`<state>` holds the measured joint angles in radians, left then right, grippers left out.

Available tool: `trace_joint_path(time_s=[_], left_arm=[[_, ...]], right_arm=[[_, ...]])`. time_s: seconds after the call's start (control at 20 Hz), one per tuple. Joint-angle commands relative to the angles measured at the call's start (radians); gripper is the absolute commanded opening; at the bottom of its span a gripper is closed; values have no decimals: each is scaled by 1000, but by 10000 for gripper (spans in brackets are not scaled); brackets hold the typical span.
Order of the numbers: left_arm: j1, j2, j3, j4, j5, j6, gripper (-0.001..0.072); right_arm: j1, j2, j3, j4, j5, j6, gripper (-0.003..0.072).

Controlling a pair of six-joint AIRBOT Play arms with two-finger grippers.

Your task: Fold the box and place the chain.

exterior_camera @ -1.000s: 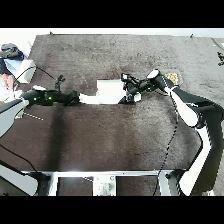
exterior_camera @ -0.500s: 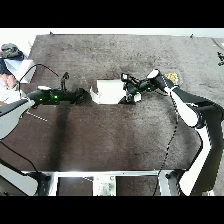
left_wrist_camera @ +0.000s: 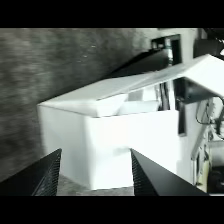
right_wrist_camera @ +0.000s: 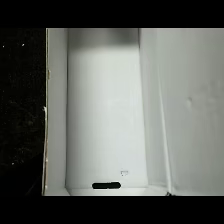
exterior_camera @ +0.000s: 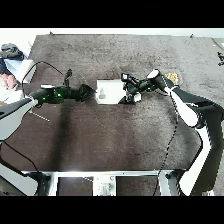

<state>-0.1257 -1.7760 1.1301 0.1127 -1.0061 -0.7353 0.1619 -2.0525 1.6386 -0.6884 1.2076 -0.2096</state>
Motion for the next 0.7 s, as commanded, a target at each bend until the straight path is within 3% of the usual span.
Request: trace_joint_path(time_s=[0.0,0.25,0.65], left_arm=[[-23,4,19,37,11,-58,467],[-77,9,65,152,73,-153,467],[-153,9,195,492,121,-505,466]], right_arm=[[1,-1,0,0,0,0,464],[1,-1,0,0,0,0,464],[1,-1,0,0,0,0,464]])
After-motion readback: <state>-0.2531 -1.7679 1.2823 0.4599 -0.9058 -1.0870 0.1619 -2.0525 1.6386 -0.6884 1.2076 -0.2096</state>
